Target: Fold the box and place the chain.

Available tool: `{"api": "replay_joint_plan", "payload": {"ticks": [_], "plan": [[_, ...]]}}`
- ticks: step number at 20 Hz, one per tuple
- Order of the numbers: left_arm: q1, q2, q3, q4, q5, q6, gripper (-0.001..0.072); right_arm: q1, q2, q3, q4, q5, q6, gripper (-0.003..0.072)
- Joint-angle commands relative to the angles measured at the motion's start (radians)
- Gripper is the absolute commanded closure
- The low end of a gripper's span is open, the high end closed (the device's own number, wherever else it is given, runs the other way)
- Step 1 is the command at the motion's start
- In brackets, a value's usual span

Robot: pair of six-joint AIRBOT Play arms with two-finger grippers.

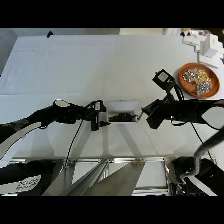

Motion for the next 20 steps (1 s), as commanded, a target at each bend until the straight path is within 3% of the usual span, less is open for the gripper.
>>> {"api": "replay_joint_plan", "payload": {"ticks": [1,5,9,16,20], "plan": [[0.001,0.000,0.000,0.000,0.000,0.000,0.0577,0.084,0.024,0.001,0.134,-0.134,-0.060,0.0671],[0.001,0.000,0.000,0.000,0.000,0.000,0.0577,0.143,0.003,0.001,0.151,-0.272,-0.068,0.0671],[0.001,0.000,0.000,0.000,0.000,0.000,0.0577,0.185,-0.104,0.001,0.150,-0.332,-0.067,0.0670],[0.001,0.000,0.000,0.000,0.000,0.000,0.0577,0.213,-0.324,0.001,0.144,-0.332,-0.068,0.0668],[0.001,0.000,0.001,0.000,0.000,0.000,0.0577,0.213,-0.365,0.001,0.146,-0.328,-0.068,0.0578]]}}
